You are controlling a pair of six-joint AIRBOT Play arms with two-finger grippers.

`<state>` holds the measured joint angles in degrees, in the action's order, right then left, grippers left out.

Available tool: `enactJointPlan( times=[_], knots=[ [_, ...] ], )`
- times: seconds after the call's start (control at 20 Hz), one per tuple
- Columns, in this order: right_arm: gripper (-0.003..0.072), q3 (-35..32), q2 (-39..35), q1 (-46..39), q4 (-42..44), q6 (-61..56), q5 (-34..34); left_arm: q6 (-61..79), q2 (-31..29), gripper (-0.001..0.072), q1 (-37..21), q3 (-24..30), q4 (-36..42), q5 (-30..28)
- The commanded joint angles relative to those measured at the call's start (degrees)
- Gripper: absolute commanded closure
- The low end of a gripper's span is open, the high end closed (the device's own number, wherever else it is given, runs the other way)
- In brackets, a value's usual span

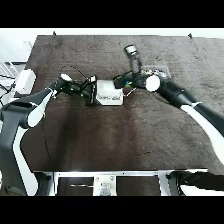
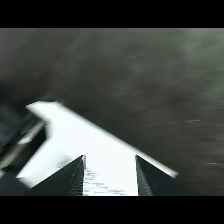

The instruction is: Fold the box and place the chain.

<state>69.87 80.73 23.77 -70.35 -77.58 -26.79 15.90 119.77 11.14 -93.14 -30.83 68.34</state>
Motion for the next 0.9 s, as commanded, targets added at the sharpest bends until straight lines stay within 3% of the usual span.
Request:
enactJointPlan(
  times=[0.0, 0.1, 0.2, 0.25, 0.65, 0.8, 0.85],
  knots=[
    [0.0298, -1.79, -2.38, -8.98, -1.7, -1.2, -0.61, 0.02, -0.04, 0.0238, 0.0, 0.0, 0.0, 0.0],
    [0.0293, -4.42, -0.15, -14.8, -1.68, -4.57, 2.71, 0.02, -0.04, 0.0238, 0.0, 0.0, 0.0, -0.02],
    [0.0199, -5.33, 3.98, -18.99, 1.33, -7.41, 6.43, 0.02, -0.04, 0.0238, 0.0, 0.0, 0.0, 0.0],
    [0.0193, -5.05, 6.32, -19.98, 3.85, -7.28, 7.37, 0.02, -0.04, 0.0238, 0.0, 0.0, 0.0, 0.0],
    [0.0198, 6.27, 24.11, -16.92, 7.91, -7.28, 7.28, 0.0, -0.04, 0.0238, 0.0, 0.0, 0.0, -0.33],
    [0.0321, 9.68, 27.67, -16.83, 8.0, -7.28, 7.54, 0.0, -0.04, 0.0238, 0.0, 0.0, 0.0, -0.35],
    [0.04, 10.27, 28.15, -16.83, 7.96, -7.21, 7.82, 0.0, -0.04, 0.0238, 0.0, 0.0, 0.0, -0.33]
  ],
)
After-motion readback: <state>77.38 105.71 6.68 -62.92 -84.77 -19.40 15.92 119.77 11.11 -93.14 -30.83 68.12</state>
